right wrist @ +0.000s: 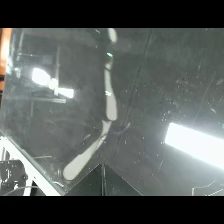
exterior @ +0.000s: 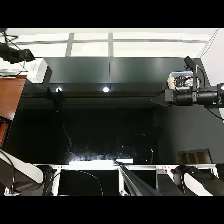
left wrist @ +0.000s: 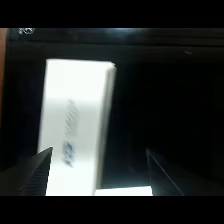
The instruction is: Fold the box and place the chain.
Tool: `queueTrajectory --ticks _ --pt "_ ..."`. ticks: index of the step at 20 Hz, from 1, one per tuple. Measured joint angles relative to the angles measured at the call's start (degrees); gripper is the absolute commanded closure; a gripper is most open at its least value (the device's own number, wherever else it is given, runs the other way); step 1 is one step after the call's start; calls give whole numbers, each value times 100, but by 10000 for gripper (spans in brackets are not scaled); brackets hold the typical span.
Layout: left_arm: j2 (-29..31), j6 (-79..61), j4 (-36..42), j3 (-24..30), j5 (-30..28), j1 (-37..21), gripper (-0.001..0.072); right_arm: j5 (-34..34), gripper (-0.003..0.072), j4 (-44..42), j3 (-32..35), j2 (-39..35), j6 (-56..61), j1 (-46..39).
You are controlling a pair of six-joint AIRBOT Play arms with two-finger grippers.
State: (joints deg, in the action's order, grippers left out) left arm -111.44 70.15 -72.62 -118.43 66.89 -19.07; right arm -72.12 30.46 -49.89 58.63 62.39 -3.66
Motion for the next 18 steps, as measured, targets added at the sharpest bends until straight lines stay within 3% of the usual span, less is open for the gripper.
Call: queueTrajectory --ticks 2,4,6,8,11,14,18 --pt "455 426 133 111 855 46 358 -79 672 28 0 0 0 -120" --pt "938 778 407 417 1729 129 386 -361 674 70 0 -9 0 -341" --pt "1585 966 868 966 2194 262 681 -769 674 208 0 -96 -2 -546" --pt "2439 984 1191 1821 2173 463 680 -1043 674 675 0 -380 9 -745" --pt "4094 892 1436 3635 1423 861 681 -874 674 1545 83 -1104 74 -957" --pt "5914 640 1550 5707 389 1311 679 55 673 2070 605 -1963 120 -1082" --pt "7868 514 1563 7801 -695 1519 679 1108 670 2437 1615 -2487 177 -1143"
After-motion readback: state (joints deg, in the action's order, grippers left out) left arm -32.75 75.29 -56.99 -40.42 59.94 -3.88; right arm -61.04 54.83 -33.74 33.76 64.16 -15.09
